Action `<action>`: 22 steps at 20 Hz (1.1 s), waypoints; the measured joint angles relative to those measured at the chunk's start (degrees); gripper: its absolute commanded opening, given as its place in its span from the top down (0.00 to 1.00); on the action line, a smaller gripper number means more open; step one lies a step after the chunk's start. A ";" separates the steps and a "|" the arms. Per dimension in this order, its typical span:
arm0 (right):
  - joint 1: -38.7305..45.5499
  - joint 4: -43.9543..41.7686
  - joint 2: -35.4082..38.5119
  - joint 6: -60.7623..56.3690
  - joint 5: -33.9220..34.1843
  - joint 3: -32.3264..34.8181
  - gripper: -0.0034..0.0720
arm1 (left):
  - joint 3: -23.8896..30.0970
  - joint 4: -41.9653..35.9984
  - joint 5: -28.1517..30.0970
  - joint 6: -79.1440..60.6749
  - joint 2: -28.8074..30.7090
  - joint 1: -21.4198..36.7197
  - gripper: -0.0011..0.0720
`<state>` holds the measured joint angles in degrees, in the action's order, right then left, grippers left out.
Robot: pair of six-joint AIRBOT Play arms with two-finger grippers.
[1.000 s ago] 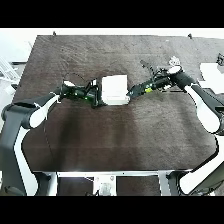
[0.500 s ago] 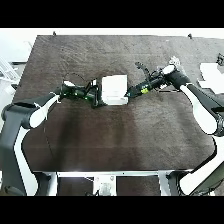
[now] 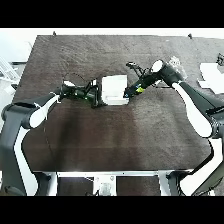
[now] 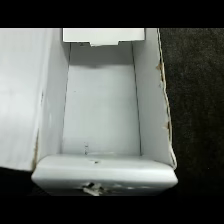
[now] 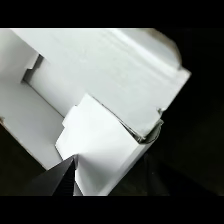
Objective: Fold the box and place the chain.
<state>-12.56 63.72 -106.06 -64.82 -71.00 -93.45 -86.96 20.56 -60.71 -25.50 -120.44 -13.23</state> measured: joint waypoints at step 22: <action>-11.85 29.49 -0.09 -39.47 5.38 -1.33 0.47 | 0.00 0.02 -0.02 0.02 0.00 0.00 0.57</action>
<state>-24.40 93.21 -106.15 -104.29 -65.63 -94.78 -86.96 20.58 -60.73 -25.47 -120.44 -13.23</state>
